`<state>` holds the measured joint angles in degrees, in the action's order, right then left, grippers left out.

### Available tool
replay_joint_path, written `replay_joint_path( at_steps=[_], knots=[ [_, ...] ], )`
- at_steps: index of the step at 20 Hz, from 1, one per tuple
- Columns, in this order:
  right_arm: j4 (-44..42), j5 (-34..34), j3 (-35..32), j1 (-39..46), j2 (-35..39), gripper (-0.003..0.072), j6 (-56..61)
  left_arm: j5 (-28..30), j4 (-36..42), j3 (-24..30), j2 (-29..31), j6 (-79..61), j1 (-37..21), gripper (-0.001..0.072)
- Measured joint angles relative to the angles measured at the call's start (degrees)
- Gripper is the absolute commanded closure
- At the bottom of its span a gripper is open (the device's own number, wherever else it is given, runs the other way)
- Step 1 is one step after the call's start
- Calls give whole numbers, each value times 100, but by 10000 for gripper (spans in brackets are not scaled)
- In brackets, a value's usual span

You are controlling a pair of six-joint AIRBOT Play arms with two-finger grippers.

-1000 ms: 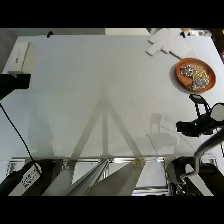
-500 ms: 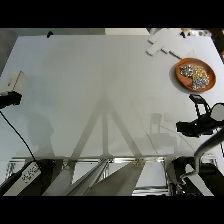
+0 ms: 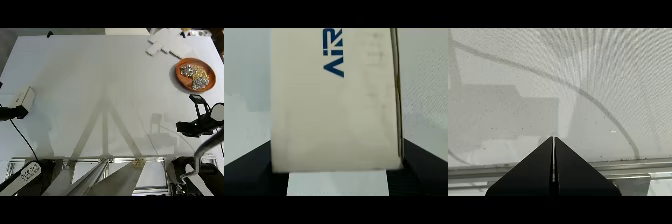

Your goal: Fold the box and place the chain.

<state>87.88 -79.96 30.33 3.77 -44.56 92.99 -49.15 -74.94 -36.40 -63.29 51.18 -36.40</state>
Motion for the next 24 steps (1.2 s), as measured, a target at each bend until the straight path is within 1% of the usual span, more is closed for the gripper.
replay_joint_path(
  at_steps=[1,3,4,5,6,10,13,17,21,24],
  knots=[
    [0,2,0,0,0,675,0,-79,-136,0,-24,118,0,245],
    [0,2,0,0,0,675,0,-181,-319,0,-50,348,0,245],
    [0,2,0,0,0,675,0,-205,-372,0,-55,446,2,195],
    [0,2,0,0,0,675,0,-232,-426,0,-52,520,4,-11],
    [0,2,0,0,0,675,0,-315,-514,4,-33,570,4,7],
    [0,2,0,0,0,675,0,-256,-769,4,177,671,79,7],
    [0,2,0,0,0,675,0,-251,-890,4,341,695,284,9],
    [0,2,0,0,0,675,0,-538,-933,4,529,748,492,10],
    [0,0,0,0,0,675,0,-905,-957,4,603,892,544,11],
    [0,2,0,0,0,675,0,-968,-960,4,621,964,560,11]
  ],
)
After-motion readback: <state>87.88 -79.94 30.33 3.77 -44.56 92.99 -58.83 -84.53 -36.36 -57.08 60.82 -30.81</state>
